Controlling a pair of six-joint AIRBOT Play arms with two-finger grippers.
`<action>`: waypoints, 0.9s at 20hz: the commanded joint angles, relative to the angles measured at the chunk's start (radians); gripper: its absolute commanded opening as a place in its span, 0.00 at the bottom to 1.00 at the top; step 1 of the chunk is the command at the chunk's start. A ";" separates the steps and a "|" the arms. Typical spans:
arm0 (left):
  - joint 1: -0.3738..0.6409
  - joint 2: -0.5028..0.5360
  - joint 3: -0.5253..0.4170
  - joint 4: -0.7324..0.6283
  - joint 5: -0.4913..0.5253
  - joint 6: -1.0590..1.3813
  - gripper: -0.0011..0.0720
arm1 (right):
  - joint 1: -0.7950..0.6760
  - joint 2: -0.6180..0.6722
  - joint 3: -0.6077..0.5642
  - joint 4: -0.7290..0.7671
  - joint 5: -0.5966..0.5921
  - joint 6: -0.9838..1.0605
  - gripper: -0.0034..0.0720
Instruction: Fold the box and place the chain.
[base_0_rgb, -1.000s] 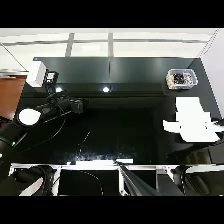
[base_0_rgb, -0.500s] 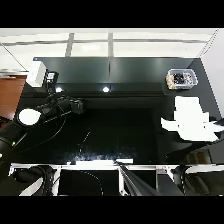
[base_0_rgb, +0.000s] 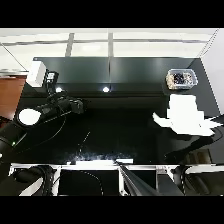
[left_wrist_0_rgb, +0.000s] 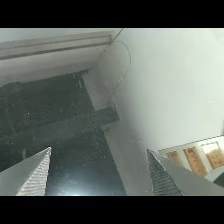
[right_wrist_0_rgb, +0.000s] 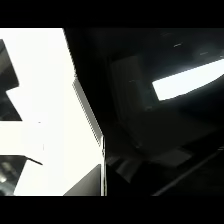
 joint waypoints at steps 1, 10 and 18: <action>-0.001 -0.001 0.000 0.000 -0.005 0.000 0.98 | 0.043 0.018 -0.089 0.113 0.012 0.004 0.06; 0.000 -0.006 0.000 0.000 -0.063 -0.031 0.98 | 0.536 0.295 -0.426 0.326 -0.348 0.012 0.06; 0.000 -0.048 0.000 0.000 -0.094 -0.065 0.98 | 1.095 0.809 -0.771 0.493 -0.864 -0.173 0.06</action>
